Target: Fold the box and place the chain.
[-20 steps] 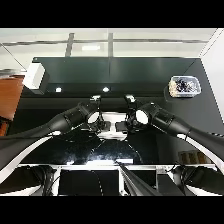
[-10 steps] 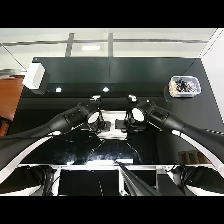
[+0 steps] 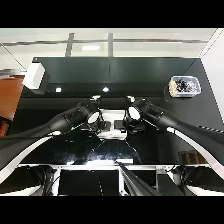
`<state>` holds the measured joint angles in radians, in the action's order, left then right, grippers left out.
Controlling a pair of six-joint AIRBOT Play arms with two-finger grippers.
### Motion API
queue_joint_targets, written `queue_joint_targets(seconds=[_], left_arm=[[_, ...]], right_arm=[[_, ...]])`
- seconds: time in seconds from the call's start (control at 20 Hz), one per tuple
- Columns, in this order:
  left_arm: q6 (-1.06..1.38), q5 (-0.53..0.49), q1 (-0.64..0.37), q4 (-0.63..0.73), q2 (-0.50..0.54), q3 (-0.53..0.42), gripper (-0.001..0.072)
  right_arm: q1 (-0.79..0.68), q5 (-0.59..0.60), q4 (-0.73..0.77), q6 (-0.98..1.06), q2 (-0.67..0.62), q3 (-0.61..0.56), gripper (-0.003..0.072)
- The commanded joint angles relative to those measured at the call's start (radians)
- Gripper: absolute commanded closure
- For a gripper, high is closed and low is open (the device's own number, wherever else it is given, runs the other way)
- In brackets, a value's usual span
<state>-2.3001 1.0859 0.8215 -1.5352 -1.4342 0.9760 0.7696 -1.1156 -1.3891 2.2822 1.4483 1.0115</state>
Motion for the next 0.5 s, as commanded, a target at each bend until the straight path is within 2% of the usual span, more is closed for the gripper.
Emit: queue_joint_targets(seconds=[0.0, 0.2, 0.25, 0.3, 0.35, 0.45], left_arm=[[0.000, 0.000, 0.000, 0.002, -0.001, 0.000, 0.0679], [0.000, -0.001, 0.000, 0.002, -0.001, 0.000, 0.0680], [0.000, -0.001, 0.000, 0.002, -0.001, 0.000, 0.0679], [0.000, -0.001, 0.000, 0.003, -0.001, 0.000, 0.0679], [0.000, -0.001, 0.000, 0.003, -0.001, 0.000, 0.0680], [0.000, -0.001, 0.001, 0.003, -0.001, 0.000, 0.0679]], right_arm=[[0.001, -0.003, 0.000, 0.007, 0.010, 0.002, 0.0498], [0.001, 0.000, -0.001, 0.008, 0.017, 0.003, 0.0508], [0.001, 0.001, 0.000, 0.007, 0.018, 0.005, 0.0554], [0.001, 0.002, 0.000, 0.011, 0.018, 0.005, 0.0557], [0.001, 0.001, 0.000, 0.016, 0.019, 0.005, 0.0613], [0.001, 0.002, 0.000, 0.031, 0.021, 0.005, 0.0657]])
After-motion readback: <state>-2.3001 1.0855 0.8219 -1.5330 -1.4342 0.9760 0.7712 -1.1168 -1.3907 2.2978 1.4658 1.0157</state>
